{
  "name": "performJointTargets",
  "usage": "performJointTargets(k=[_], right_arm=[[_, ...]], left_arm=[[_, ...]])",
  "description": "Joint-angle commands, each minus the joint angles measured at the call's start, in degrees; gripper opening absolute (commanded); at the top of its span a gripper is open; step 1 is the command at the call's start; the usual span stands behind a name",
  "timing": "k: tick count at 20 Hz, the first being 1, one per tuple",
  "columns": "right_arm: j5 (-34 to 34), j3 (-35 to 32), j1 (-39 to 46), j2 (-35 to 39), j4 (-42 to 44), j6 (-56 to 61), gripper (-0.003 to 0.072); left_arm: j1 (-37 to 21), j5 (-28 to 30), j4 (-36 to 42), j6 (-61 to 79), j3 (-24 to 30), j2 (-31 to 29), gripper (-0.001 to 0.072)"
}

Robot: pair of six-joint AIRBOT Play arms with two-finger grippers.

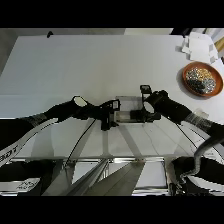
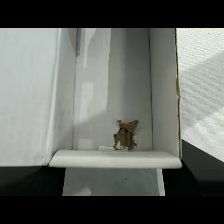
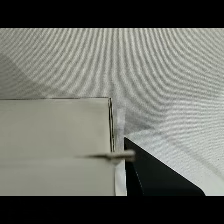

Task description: Fold the box and place the chain.

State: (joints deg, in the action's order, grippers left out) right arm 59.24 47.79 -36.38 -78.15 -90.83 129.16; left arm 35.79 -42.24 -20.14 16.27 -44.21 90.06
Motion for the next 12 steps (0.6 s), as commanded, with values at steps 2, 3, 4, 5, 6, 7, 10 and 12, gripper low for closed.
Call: performJointTargets(k=[2,3,4,5,6,7,10,12], right_arm=[[0.1,0.0,0.0,-0.6,0.0,0.0,0.0219],[0.1,0.0,0.0,-0.6,0.0,0.0,0.0193],[0.1,0.0,0.0,-0.6,0.0,0.0,0.0160],[0.1,0.0,0.0,-0.6,0.0,0.0,0.0157],[0.1,0.0,0.0,-0.6,0.0,-0.2,0.0143],[0.1,0.0,0.0,-0.6,0.0,-0.2,0.0056],[-0.1,0.0,0.0,-0.6,0.0,-0.2,0.0019],[-0.2,0.0,0.0,-0.6,0.0,-0.2,0.0019]], left_arm=[[0.0,0.0,0.0,0.0,0.0,0.0,0.0321],[0.0,0.0,0.0,0.0,0.0,0.0,0.0321],[0.0,0.0,0.0,0.0,0.0,0.0,0.0321],[0.0,0.0,0.0,0.0,0.0,0.0,0.0321],[0.0,0.0,0.0,0.0,0.0,0.0,0.0321],[0.0,0.0,0.0,0.0,0.0,0.0,0.0321],[0.0,0.0,0.0,0.0,0.0,0.0,0.0321],[0.0,0.0,0.0,0.0,0.0,0.0,0.0321]])
